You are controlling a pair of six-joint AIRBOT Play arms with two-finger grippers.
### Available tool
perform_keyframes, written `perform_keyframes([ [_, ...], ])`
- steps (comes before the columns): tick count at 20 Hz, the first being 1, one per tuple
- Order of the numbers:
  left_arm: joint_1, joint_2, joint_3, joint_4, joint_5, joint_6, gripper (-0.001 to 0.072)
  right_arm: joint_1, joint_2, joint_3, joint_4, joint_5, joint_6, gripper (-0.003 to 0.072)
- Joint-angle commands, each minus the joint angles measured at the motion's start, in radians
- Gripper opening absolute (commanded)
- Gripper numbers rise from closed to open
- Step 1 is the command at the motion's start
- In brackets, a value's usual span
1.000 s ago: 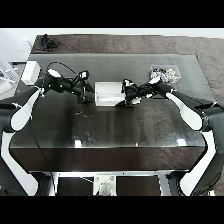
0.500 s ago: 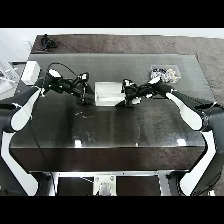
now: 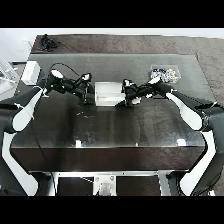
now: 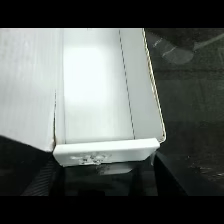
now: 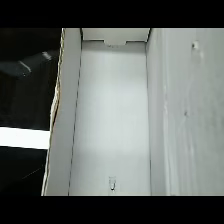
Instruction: Fold the box and place the chain.
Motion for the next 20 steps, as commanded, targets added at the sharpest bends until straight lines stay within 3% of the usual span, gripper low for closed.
perform_keyframes([
  [1, -0.002, -0.002, 0.000, -0.006, 0.006, 0.002, 0.0720, 0.000, 0.000, 0.000, 0.000, 0.000, 0.000, 0.0578],
  [5, -0.011, -0.026, 0.000, -0.068, 0.012, 0.012, 0.0720, 0.000, 0.000, 0.000, 0.000, 0.000, 0.000, 0.0579],
  [20, -0.037, -0.054, 0.000, -0.066, 0.079, 0.014, 0.0720, 0.000, 0.000, 0.000, 0.000, 0.000, 0.000, 0.0579],
])
